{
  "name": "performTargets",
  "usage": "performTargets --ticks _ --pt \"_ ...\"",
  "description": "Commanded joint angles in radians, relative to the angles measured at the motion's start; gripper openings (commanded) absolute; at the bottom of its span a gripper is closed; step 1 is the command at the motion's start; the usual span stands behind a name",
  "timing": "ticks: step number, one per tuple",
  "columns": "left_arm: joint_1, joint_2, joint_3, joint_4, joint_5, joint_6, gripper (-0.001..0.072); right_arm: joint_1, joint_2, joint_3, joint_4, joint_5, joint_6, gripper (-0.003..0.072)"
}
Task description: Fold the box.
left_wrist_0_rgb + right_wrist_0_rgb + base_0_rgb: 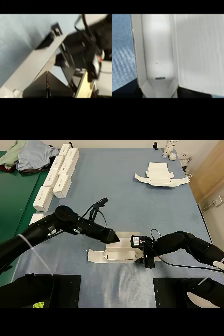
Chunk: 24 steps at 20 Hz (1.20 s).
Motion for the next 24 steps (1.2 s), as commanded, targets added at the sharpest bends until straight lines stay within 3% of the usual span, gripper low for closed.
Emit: performTargets --ticks 1,6,15,20,24 --pt "0.018 -0.125 0.022 -0.026 0.114 -0.050 0.0015 0.000 0.001 0.000 0.000 0.000 0.000 0.0477" --pt "0.024 -0.242 0.022 0.041 0.076 -0.146 0.0015 0.000 0.001 0.000 0.000 0.000 0.000 0.0477" --pt "0.002 -0.273 0.035 0.040 0.068 -0.124 0.0015 0.000 0.001 0.000 0.000 0.000 0.000 0.0477" --pt "0.016 -0.116 0.096 0.060 0.069 -0.024 0.0014 0.000 0.001 0.000 0.000 0.000 0.000 0.0477" --pt "-0.003 0.095 0.096 0.249 -0.003 -0.040 0.0013 0.000 0.001 0.000 0.000 0.000 0.000 0.0476"
